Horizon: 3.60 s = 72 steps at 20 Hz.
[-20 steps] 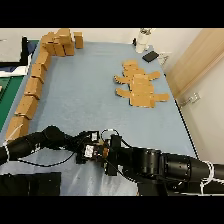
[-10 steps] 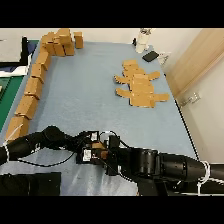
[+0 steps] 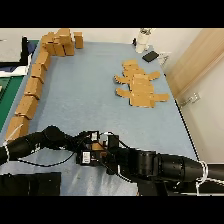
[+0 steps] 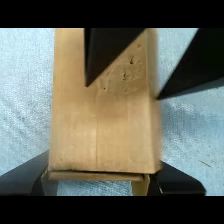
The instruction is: Fold the box.
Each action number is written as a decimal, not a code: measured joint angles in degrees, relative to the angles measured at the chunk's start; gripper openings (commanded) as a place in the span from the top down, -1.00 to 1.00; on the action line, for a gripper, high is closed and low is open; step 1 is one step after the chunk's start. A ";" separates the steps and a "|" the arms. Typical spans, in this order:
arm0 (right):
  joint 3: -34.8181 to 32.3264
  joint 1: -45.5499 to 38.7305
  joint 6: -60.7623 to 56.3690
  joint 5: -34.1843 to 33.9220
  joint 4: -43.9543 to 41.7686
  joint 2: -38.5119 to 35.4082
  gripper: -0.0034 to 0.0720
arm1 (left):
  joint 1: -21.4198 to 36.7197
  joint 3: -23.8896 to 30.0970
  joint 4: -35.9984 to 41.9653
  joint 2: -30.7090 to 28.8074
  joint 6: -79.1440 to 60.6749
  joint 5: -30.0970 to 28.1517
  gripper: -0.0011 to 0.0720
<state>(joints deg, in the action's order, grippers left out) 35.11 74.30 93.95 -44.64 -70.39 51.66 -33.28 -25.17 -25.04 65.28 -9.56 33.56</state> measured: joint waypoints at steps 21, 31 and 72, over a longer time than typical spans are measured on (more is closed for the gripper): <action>2.60 0.13 0.00 -2.58 2.91 0.26 0.33 | 0.00 0.00 0.02 0.00 0.00 -0.04 -0.44; 2.51 0.11 0.00 -2.62 -0.37 2.78 0.40 | 0.00 0.00 -0.04 0.00 -0.09 -0.04 -0.45; -14.25 -8.11 -59.45 31.89 -21.97 -3.41 0.90 | 0.00 0.00 -0.02 0.00 -0.07 0.00 -0.45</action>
<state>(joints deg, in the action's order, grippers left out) 20.86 66.19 34.50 -12.75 -92.36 48.25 -33.28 -25.17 -25.06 65.28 -9.63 33.56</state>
